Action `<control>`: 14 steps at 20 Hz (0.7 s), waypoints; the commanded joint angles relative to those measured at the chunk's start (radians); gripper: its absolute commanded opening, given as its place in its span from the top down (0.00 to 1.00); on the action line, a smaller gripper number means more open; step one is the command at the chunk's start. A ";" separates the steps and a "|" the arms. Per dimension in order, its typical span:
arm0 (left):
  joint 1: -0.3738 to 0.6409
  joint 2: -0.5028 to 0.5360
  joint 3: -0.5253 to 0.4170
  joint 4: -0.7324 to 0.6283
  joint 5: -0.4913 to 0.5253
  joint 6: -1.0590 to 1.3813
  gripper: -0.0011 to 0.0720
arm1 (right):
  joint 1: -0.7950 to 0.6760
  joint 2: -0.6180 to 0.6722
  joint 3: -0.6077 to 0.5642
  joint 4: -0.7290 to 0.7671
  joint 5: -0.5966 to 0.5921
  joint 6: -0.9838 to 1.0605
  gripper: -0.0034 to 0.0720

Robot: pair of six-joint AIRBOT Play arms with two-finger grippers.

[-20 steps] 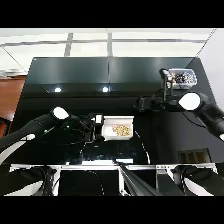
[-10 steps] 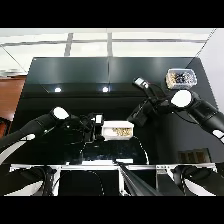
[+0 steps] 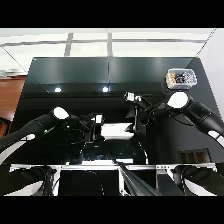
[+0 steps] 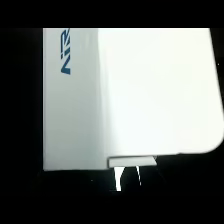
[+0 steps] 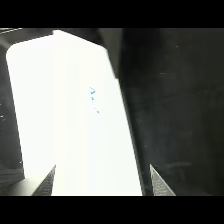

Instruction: Fold the box and place the chain.

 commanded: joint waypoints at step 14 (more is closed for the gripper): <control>-0.001 0.000 0.001 0.000 -0.001 0.000 0.35 | 0.059 -0.002 -0.018 -0.098 -0.042 -0.043 0.40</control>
